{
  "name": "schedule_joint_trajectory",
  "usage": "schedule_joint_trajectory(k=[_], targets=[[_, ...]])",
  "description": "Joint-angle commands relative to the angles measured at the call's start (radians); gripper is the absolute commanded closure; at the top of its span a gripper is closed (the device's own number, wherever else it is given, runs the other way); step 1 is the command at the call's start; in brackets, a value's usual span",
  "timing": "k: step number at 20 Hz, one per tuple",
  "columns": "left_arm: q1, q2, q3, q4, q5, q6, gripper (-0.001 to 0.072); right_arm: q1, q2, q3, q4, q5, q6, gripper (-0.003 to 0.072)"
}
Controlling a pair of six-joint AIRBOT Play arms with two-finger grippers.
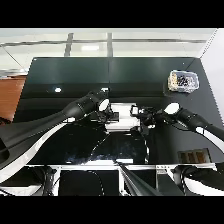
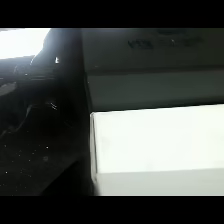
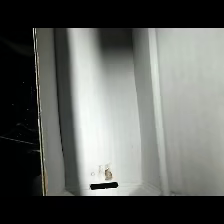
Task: Fold the box and place the chain.
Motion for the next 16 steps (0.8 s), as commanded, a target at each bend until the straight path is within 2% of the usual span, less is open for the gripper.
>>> schedule_joint_trajectory(k=[1,2,3,4,5,10,14,16], targets=[[-0.002,-0.002,0.001,-0.003,-0.01,-0.004,0.068,0.001,0.0,0.0,0.0,-0.001,-0.001,0.0599],[-0.002,-0.002,0.001,-0.004,-0.009,-0.004,0.0678,0.001,-0.001,0.0,0.0,-0.001,-0.001,0.0599],[-0.002,-0.002,0.003,-0.003,-0.009,-0.003,0.0621,0.001,0.0,0.0,0.0,-0.001,-0.001,0.0599],[-0.002,-0.002,0.005,-0.003,-0.008,-0.003,0.0415,0.001,0.0,0.0,0.0,-0.001,-0.001,0.0599],[-0.002,-0.002,0.008,-0.001,-0.01,-0.003,0.0364,0.001,-0.001,0.0,0.0,-0.001,-0.001,0.0599],[-0.002,-0.007,0.013,0.016,-0.023,-0.004,0.0375,0.001,0.0,0.0,0.0,-0.001,-0.001,0.0599],[-0.011,-0.053,0.052,0.017,-0.062,-0.009,0.0376,0.001,0.0,0.0,0.0,-0.001,-0.001,0.0599],[-0.013,-0.053,0.053,0.018,-0.062,-0.013,0.0482,0.001,0.0,0.0,0.0,-0.001,-0.001,0.0599]])
